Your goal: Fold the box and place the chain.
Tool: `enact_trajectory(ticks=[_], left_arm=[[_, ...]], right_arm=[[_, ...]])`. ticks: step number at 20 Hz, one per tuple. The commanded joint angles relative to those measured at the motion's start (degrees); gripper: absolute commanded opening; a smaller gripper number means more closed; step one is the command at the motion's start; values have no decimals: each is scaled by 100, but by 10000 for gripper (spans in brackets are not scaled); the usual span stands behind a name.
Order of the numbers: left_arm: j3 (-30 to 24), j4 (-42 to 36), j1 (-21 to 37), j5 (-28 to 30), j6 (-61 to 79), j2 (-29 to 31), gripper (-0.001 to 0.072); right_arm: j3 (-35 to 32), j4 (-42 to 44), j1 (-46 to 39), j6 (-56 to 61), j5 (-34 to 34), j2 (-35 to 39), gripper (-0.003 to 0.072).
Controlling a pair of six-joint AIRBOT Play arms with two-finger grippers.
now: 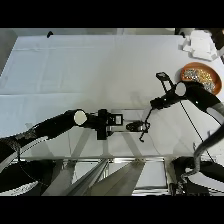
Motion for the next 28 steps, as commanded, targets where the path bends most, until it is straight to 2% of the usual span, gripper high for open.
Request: enact_trajectory(ticks=[1, 6, 10, 14, 19, 22, 28], left_arm=[[2, 2, 0, 2, 0, 0, 348], [2, 2, 0, 0, 0, 0, 348], [2, 2, 0, 0, 0, 0, 348], [2, 2, 0, 2, 0, 0, 348], [2, 2, 0, 0, 0, 0, 348], [2, 2, 0, 2, 0, 0, 348], [2, 2, 0, 2, 0, 0, 348]], right_arm=[[4, 4, 345, -37, 361, 802, 17], [4, 13, 728, -127, 1145, 2527, 16], [4, 393, 774, -149, 1239, 3700, 16], [4, 1099, 774, -186, 1285, 4511, 16], [4, 2636, 774, -835, 1222, 4771, 16], [4, 3593, 774, -1379, 951, 4771, 16], [4, 4500, 774, -1923, 424, 4767, 16]])
